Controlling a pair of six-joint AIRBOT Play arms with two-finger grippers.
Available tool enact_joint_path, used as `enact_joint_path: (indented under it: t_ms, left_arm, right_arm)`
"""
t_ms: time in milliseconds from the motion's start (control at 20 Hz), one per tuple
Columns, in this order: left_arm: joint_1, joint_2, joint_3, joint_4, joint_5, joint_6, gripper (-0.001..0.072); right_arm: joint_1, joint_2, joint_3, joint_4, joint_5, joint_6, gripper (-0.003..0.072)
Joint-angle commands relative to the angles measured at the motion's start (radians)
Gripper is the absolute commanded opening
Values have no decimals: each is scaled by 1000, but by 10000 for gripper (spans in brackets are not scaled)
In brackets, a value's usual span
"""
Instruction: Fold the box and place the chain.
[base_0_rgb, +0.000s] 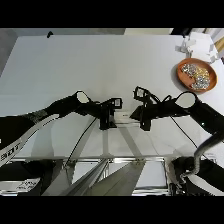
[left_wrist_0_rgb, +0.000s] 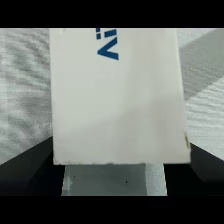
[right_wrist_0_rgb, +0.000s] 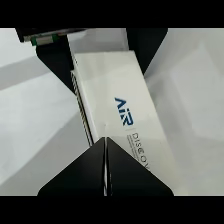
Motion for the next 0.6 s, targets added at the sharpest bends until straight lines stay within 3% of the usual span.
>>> enact_joint_path:
  t_ms: [0, 250, 550]
  left_arm:
    - [0, 1, 0, 0, 22, 0, 203]
    - [0, 1, 1, 0, 22, 0, 203]
    - [0, 1, 0, 0, 22, 0, 203]
  right_arm:
    - [-6, -22, -51, 35, -7, -19, 10]
    - [-6, -22, -79, 24, 6, -63, 10]
    - [-6, -22, -151, -2, -93, -67, 10]
